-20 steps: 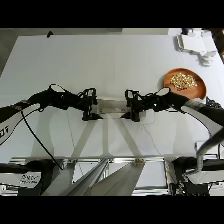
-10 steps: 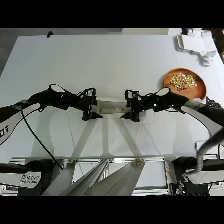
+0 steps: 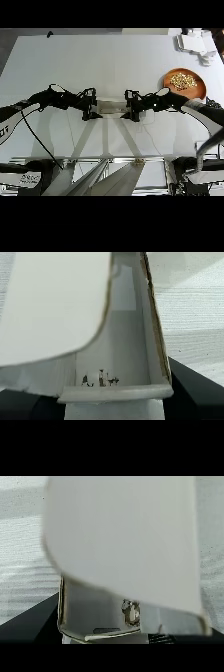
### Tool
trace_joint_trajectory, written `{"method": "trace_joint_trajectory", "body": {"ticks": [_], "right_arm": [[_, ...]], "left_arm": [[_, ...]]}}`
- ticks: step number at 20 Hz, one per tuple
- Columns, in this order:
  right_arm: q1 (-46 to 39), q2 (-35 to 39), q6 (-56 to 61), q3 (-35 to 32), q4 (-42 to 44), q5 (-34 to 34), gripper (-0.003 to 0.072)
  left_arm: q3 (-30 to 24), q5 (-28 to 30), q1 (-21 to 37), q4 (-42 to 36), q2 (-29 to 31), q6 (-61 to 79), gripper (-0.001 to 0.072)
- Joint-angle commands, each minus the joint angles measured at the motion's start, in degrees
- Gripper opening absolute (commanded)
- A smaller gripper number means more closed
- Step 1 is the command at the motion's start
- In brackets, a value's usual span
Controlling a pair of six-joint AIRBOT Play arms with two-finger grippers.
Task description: Fold the box and place the chain.
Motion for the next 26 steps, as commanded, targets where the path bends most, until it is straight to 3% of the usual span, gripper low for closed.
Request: {"method": "trace_joint_trajectory", "body": {"ticks": [1, 18, 21, 26], "right_arm": [[0.0, 0.0, 0.0, 0.0, 0.0, 0.0, 0.0405], [0.0, 0.0, 0.0, 0.0, 1.5, 0.4, 0.0413], [0.0, 0.3, 0.0, 0.0, 1.2, 0.0, 0.0675], [-0.1, 4.8, 6.1, 0.0, -7.6, -0.3, 0.0675]], "left_arm": [[0.0, 0.0, 0.0, 0.0, 0.0, 0.0, 0.0375], [0.0, 0.0, 0.0, 0.0, 0.0, 0.0, 0.0375], [0.0, 0.0, 0.0, 0.0, 0.0, 0.0, 0.0375], [0.0, 0.0, 0.0, 0.0, 0.0, 0.0, 0.0375]]}}
